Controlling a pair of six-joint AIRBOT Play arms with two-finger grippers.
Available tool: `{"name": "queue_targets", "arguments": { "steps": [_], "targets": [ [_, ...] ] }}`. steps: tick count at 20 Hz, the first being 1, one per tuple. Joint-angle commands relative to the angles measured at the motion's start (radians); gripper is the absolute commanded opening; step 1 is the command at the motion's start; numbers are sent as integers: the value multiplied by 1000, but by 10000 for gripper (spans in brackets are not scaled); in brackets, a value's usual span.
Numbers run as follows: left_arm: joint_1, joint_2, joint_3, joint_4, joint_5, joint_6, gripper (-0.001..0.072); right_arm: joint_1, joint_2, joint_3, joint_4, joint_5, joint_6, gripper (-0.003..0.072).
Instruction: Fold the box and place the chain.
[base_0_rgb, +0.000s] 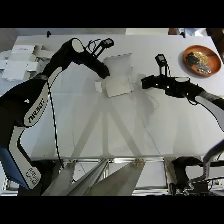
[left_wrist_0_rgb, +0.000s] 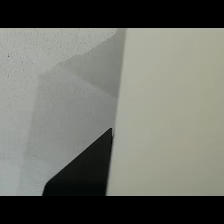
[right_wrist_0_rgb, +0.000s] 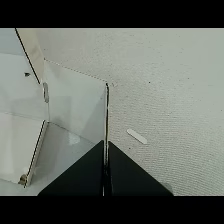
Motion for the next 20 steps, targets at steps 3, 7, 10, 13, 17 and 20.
{"name": "queue_targets", "arguments": {
  "steps": [3, 7, 10, 13, 17, 20],
  "targets": [
    [-1, -1, 1, 0, 1, 0, 11, 1, 0, 0, 0, 0, 0, 14],
    [-1, -1, 1, -1, 1, 0, 11, 1, 0, 0, 1, 0, 0, 15],
    [-1, -1, 1, -1, 1, 0, 11, 1, 0, 0, 1, 1, 0, 236],
    [-1, -1, 1, -1, 1, 0, 10, 1, 3, 0, 1, 0, 0, 477],
    [0, -1, 1, -7, -19, 37, 7, 0, 75, 0, -3, -42, 0, 476],
    [3, 0, 1, -129, -112, 158, 5, 0, 176, 0, -104, -140, 0, 476]
  ]
}}
